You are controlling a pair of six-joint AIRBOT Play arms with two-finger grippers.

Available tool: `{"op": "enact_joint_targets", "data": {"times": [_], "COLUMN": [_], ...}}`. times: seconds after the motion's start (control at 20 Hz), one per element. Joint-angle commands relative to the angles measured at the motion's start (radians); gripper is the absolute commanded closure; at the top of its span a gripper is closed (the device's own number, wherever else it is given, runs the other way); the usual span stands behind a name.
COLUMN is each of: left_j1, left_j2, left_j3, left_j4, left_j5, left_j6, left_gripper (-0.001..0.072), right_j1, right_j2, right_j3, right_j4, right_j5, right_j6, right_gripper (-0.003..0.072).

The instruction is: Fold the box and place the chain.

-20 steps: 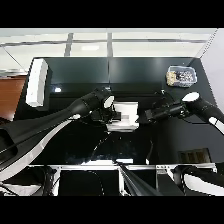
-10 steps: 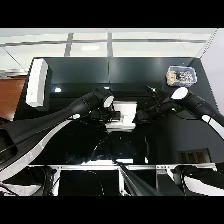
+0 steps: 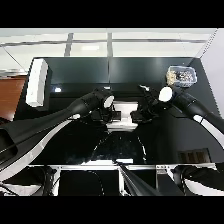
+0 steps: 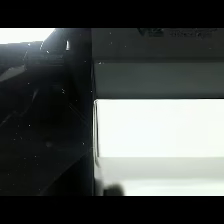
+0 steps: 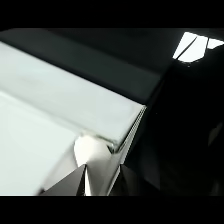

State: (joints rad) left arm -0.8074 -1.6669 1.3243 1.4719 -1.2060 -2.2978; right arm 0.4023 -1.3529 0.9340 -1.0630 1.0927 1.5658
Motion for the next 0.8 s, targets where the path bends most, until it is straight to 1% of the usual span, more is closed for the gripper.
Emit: {"op": "enact_joint_targets", "data": {"times": [0.0,0.1,0.2,0.6,0.75], "left_j1": [0.0,0.0,0.0,0.0,0.0], "left_j2": [0.0,0.0,0.0,0.0,0.0], "left_j3": [0.001,0.001,0.001,0.001,0.001], "left_j4": [0.004,0.004,0.004,0.004,0.004], "left_j5": [-0.006,-0.006,-0.006,-0.002,-0.003], "left_j6": [0.002,0.002,0.002,0.002,0.002], "left_gripper": [0.0686,0.0685,0.0685,0.0686,0.0686], "right_j1": [0.067,0.117,0.156,0.167,0.167], "right_j2": [-0.03,-0.075,-0.109,-0.152,-0.167], "right_j3": [0.054,0.116,0.146,0.145,0.145], "right_j4": [-0.131,-0.249,-0.349,-0.34,-0.318], "right_j5": [0.006,0.058,0.098,0.116,0.116], "right_j6": [0.214,0.306,0.397,0.541,0.552], "right_gripper": [0.0449,0.045,0.045,0.0449,0.045]}}
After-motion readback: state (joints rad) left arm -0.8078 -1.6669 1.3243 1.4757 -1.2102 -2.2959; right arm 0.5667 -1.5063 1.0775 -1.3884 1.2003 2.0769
